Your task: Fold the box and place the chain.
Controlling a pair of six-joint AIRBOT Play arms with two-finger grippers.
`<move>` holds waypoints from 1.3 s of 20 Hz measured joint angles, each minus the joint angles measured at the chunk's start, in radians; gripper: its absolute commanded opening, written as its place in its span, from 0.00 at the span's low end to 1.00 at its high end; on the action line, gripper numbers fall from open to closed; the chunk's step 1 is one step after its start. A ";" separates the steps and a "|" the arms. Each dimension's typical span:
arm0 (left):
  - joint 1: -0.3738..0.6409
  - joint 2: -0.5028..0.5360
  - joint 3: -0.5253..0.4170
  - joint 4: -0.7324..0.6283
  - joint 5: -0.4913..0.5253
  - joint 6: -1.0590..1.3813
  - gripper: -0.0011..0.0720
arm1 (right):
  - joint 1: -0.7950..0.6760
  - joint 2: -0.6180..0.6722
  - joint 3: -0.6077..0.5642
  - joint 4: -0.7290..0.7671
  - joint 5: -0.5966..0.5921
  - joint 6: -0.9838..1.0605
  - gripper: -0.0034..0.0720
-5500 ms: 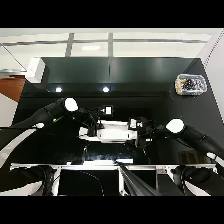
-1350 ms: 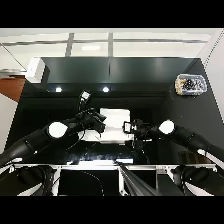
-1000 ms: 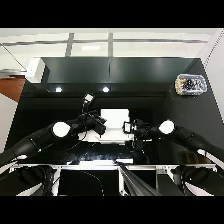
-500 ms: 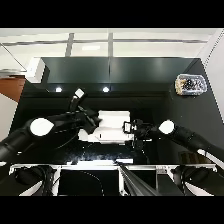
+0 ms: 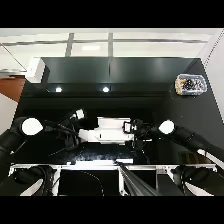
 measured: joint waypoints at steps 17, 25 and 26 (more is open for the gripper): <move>-0.178 -0.224 -0.010 -0.144 0.299 0.385 0.74 | 0.000 0.000 0.000 0.000 0.003 0.000 0.80; -0.192 -0.226 -0.010 -0.219 0.320 0.381 0.46 | 0.000 0.000 0.000 0.000 0.003 0.000 0.80; -0.192 -0.226 -0.010 -0.238 0.320 0.381 0.39 | 0.000 0.000 0.000 0.000 0.003 0.000 0.80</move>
